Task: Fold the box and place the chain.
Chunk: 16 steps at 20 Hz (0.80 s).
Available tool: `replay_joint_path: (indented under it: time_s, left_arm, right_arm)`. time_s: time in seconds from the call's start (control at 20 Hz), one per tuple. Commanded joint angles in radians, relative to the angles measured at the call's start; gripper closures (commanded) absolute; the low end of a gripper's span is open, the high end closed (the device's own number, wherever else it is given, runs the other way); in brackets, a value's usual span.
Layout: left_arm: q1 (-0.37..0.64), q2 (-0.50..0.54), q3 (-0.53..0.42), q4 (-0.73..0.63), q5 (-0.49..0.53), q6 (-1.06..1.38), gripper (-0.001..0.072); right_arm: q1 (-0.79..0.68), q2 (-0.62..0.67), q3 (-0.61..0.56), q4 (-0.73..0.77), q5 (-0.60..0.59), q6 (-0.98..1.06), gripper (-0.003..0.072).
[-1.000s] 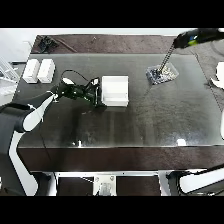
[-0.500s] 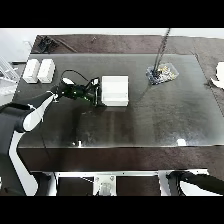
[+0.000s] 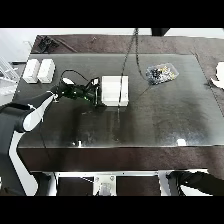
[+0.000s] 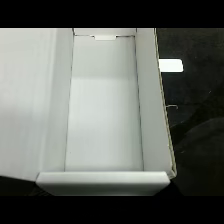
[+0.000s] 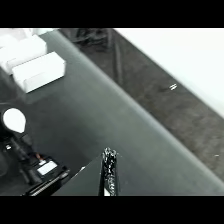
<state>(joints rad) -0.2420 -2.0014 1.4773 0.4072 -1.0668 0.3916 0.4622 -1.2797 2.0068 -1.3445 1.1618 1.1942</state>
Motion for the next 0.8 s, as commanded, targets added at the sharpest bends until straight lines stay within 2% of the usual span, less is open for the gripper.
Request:
replay_joint_path:
  time_s: [0.0, 0.15, 0.55, 0.75]
  left_arm:
    - [-0.001, 0.000, 0.000, 0.000, 0.000, 0.000, 0.0186]
    - [-0.001, 0.000, 0.000, 0.000, 0.000, 0.000, 0.0186]
    - [-0.001, 0.000, 0.000, 0.000, 0.000, 0.000, 0.0185]
    - [-0.001, 0.000, 0.000, 0.000, 0.000, 0.001, 0.0186]
  right_arm:
    - [0.015, -0.024, -0.011, 0.009, -0.035, 0.006, 0.0671]
    - [0.016, -0.024, -0.005, 0.009, -0.134, -0.002, 0.0671]
    - [0.022, -0.021, 0.046, 0.008, -0.311, -0.028, 0.0673]
    - [0.021, -0.021, 0.046, -0.002, -0.327, -0.043, 0.0674]
